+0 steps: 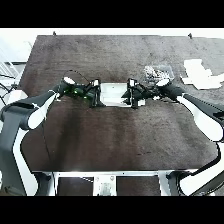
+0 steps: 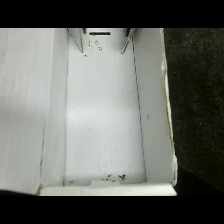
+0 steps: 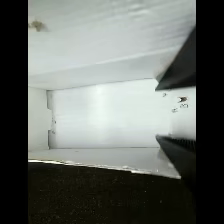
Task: Fold the box and place the chain.
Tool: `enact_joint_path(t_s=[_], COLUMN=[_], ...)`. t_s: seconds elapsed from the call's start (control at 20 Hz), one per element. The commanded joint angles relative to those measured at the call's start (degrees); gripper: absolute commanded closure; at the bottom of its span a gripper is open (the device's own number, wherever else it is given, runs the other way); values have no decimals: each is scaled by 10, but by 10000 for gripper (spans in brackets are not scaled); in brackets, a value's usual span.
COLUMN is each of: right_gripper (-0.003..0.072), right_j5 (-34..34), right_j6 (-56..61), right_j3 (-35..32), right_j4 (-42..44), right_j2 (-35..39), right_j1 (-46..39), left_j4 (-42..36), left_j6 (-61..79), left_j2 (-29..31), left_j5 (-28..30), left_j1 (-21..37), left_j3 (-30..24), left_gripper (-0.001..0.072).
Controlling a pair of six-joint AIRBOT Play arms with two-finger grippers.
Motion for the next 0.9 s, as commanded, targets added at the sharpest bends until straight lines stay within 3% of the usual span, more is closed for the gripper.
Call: enact_joint_path(t_s=[0.0, 0.3, 0.35, 0.4, 0.5, 0.55, 0.7, 0.85], right_gripper=[108, 109, 180, 387, 604, 664, 665, 665], right_j5=[0, -2, -2, -2, -2, -2, 3, 4], right_j6=[-19, -17, -14, -8, 20, 40, 136, 203], right_j3=[0, 0, 0, 0, 0, 0, 0, 0], right_j4=[4, 4, 4, 0, -17, -48, -132, -129], right_j2=[-3, -3, -3, -3, 1, 7, 37, 87], right_j1=[1, -5, -7, -10, -16, -20, -29, -49], left_j4=[0, 0, 0, 0, 0, 0, 0, 0], left_j6=[0, -1, 0, 0, 0, -1, 0, -1], left_j2=[0, 0, 0, 0, 0, 0, 0, 0], left_j5=[1, 1, 1, 1, 1, 0, 0, 0], left_j1=[0, 0, 0, 0, 0, 0, 0, 0], left_j3=[0, 0, 0, 0, 0, 0, 0, 0], left_gripper=[360, 360, 360, 360, 360, 360, 360, 360])
